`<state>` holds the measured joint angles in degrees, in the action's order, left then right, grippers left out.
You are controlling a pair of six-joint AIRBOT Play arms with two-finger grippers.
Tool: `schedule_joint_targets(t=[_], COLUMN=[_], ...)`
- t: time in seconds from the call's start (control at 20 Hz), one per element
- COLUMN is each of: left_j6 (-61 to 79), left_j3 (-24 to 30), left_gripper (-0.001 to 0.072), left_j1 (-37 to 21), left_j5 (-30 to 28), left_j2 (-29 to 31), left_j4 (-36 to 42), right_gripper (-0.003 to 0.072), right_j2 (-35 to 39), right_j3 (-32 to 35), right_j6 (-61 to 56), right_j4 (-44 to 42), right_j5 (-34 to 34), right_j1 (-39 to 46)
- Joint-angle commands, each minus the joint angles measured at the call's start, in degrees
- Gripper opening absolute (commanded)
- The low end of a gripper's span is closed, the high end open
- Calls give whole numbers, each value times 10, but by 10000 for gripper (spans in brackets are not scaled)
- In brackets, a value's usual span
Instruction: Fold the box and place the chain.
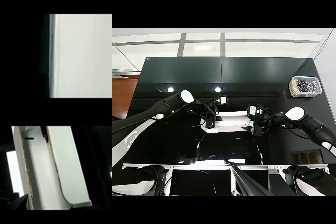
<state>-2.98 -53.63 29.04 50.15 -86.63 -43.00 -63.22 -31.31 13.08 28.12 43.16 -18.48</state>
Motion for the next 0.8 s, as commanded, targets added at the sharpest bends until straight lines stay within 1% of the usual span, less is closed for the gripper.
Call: schedule_joint_targets(t=[0.0, 0.15, 0.25, 0.45, 0.65, 0.75], left_j6=[-2, -2, -2, -2, -2, -2], left_j3=[-1, -1, -1, -1, -1, -1], left_gripper=[25, 25, 25, 25, 25, 25], left_j1=[0, 0, 0, 0, 0, 0], left_j5=[0, 0, 0, 0, 0, 0], left_j2=[0, 0, 0, 0, 0, 0], left_j4=[-1, -1, -1, -1, 0, 0], right_gripper=[720, 720, 720, 720, 720, 720], right_j2=[-13, -29, -33, -36, -45, -52], right_j3=[-1, 0, 5, 15, 15, 15], right_j6=[-31, -45, -44, -20, 26, 35], right_j4=[-3, 77, 94, 88, 10, 0], right_j5=[30, 30, 26, 16, 3, 0], right_j1=[2, 2, 2, 2, 1, 1])
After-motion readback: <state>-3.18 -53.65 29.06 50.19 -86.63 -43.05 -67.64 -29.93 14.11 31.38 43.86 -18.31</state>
